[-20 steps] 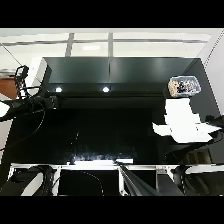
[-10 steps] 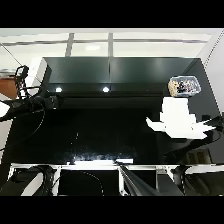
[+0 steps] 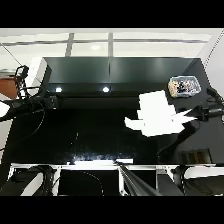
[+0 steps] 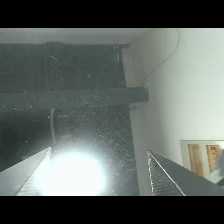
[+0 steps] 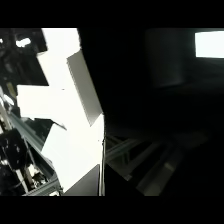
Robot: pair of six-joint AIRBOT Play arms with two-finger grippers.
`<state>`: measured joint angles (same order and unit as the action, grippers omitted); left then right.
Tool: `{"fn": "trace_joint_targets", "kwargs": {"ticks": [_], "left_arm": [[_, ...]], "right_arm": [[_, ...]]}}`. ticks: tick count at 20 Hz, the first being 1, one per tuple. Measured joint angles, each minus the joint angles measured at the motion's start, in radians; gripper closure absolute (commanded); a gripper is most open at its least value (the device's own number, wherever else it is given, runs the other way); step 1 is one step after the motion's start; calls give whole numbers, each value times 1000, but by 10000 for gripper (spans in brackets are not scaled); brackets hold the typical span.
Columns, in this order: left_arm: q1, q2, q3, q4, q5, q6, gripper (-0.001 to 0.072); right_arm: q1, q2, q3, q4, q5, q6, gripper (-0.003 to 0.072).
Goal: Fold the box and place the chain.
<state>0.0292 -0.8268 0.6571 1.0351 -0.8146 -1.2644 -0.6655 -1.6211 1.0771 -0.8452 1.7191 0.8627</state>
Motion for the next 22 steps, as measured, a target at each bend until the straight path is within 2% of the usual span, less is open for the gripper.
{"fn": "trace_joint_targets", "kwargs": {"ticks": [3,6,10,13,15,17,22], "left_arm": [[0,-10,0,-1,-13,0,8],[-10,-18,0,-14,-59,0,11],[-65,-23,0,-39,-109,1,11],[-119,-29,-8,-62,-80,10,11],[-139,-56,-13,-104,-66,15,11],[-155,-105,-17,-174,-100,39,11],[-179,-272,-20,-300,-140,129,12]], "right_arm": [[131,130,-54,52,-40,-5,650],[263,313,-155,96,-160,-6,650],[462,595,-367,190,-402,-5,650],[596,753,-526,236,-583,-4,650],[671,814,-609,269,-686,-3,650],[748,847,-661,293,-755,0,649],[909,874,-706,311,-901,18,649]]}}
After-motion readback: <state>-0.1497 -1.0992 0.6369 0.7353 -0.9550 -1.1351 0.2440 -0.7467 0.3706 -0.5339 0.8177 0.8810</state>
